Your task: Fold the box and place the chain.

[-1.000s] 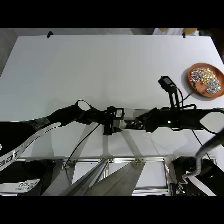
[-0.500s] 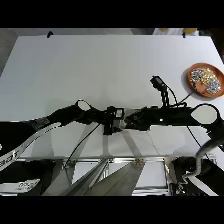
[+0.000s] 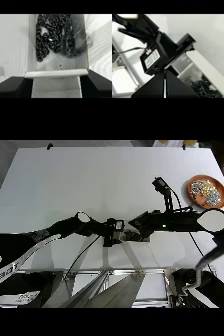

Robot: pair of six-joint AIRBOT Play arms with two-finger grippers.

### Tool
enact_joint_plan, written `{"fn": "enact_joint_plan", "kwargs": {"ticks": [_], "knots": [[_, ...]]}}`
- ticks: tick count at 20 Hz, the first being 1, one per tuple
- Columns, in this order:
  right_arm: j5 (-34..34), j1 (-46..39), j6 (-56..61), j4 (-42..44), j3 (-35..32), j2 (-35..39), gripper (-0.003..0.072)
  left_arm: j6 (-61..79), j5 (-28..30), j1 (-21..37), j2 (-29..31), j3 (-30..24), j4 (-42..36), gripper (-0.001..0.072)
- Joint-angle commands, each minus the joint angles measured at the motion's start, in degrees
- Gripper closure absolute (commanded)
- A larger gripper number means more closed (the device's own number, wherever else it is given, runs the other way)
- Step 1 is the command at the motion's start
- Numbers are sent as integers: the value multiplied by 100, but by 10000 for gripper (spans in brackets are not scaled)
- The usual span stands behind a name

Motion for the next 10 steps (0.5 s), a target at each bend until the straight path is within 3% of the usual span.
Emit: {"fn": "enact_joint_plan", "kwargs": {"ticks": [1,5,10], "knots": [[378,0,658,-1176,431,-4,664,-4,0,2,4,4,-2,397],[800,-2,682,-1729,446,-15,664,-7,0,2,4,4,-2,397],[1134,-367,1368,-3407,448,-151,614,-4,0,2,4,4,-2,397]]}}
